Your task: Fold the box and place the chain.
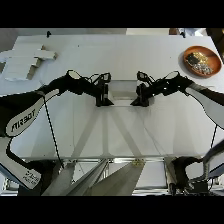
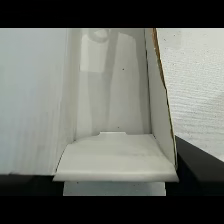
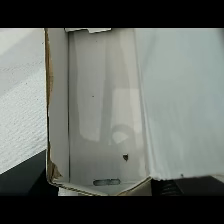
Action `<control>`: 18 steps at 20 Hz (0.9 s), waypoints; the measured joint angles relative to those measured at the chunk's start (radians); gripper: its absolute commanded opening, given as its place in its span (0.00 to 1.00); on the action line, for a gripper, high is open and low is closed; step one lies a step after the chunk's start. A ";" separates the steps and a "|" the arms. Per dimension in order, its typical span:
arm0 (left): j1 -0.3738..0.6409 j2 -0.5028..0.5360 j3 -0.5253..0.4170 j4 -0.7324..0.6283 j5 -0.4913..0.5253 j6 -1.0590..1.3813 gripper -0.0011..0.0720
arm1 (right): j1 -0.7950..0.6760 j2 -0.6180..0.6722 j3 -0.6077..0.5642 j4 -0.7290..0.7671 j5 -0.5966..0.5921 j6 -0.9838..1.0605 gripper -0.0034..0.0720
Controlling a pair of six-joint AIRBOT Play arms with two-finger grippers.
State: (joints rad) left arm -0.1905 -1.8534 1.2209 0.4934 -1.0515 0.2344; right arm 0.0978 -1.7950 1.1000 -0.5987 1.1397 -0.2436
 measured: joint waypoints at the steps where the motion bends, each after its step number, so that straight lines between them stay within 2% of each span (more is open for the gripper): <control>1: 0.000 0.000 0.000 0.000 0.000 0.000 0.67 | 0.000 0.000 0.000 0.000 0.000 0.000 0.84; 2: 0.000 0.000 0.000 0.000 0.000 0.001 0.67 | 0.000 0.000 0.000 0.000 0.005 0.000 0.93; 3: 0.000 0.000 0.000 0.001 0.000 0.001 0.67 | 0.000 0.000 0.000 -0.001 0.013 0.000 0.95; 11: 0.000 0.000 0.000 0.000 0.002 -0.001 0.67 | -0.001 0.030 0.000 -0.029 -0.018 0.010 0.97; 18: 0.000 0.000 0.000 0.000 0.002 0.000 0.67 | -0.055 0.158 0.001 -0.125 0.029 0.051 0.97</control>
